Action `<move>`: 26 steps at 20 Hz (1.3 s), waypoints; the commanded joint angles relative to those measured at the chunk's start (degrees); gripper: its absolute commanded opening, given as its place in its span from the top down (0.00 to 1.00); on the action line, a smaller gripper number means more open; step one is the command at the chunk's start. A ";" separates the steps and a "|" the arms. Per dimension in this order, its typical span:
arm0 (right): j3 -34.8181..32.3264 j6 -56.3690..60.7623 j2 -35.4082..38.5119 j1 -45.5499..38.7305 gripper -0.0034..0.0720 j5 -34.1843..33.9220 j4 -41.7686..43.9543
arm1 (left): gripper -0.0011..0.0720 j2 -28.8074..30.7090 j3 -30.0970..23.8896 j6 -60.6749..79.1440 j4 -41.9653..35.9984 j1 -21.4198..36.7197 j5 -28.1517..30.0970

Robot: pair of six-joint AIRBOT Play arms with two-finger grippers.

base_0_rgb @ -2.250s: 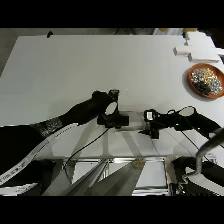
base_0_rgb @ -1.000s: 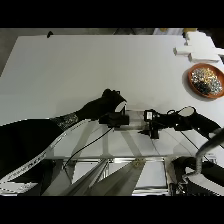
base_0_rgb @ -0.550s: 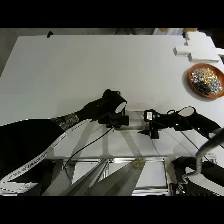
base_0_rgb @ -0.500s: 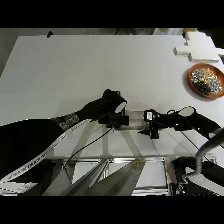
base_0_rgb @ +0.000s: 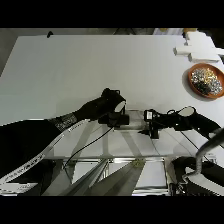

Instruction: Fold the box and place the chain.

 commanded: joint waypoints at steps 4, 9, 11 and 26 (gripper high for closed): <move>0.04 -0.09 0.02 0.04 0.41 -0.02 -0.04 | 0.86 2.23 0.04 8.87 -0.26 0.31 1.81; 0.04 -0.09 0.02 0.04 0.41 -0.02 -0.04 | 0.86 6.91 0.02 24.02 -3.65 1.81 1.29; 0.04 -0.09 0.02 0.04 0.41 -0.02 -0.04 | 0.86 9.22 0.02 26.03 -4.37 2.36 0.55; 0.04 -0.09 0.02 0.04 0.41 -0.02 -0.04 | 0.07 32.70 -15.54 95.80 -15.69 16.76 -1.40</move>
